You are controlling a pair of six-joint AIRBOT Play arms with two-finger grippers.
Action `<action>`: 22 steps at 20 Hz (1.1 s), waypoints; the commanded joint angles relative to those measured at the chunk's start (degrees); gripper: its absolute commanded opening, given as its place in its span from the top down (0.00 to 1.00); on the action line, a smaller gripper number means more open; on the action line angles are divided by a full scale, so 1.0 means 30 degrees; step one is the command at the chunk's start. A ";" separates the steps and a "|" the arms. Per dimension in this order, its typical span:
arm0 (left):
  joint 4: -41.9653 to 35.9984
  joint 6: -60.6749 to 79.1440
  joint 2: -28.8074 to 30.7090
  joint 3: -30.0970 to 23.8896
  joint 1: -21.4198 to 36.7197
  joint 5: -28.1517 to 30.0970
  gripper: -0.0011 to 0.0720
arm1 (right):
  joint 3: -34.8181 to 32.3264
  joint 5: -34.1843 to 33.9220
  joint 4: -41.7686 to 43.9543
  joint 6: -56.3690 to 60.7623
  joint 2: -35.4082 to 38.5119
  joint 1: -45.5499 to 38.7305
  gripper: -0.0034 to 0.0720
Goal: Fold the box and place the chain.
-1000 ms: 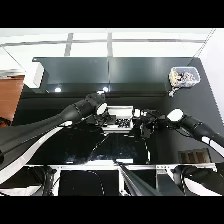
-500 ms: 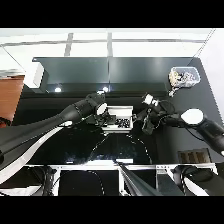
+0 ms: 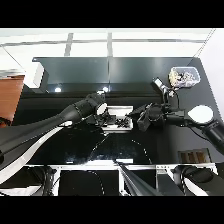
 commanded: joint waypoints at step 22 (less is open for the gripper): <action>0.0328 0.5173 0.2157 0.1537 0.0015 -0.0998 0.38 | 0.0226 0.5625 -0.1122 0.0699 0.0270 -0.5501 0.46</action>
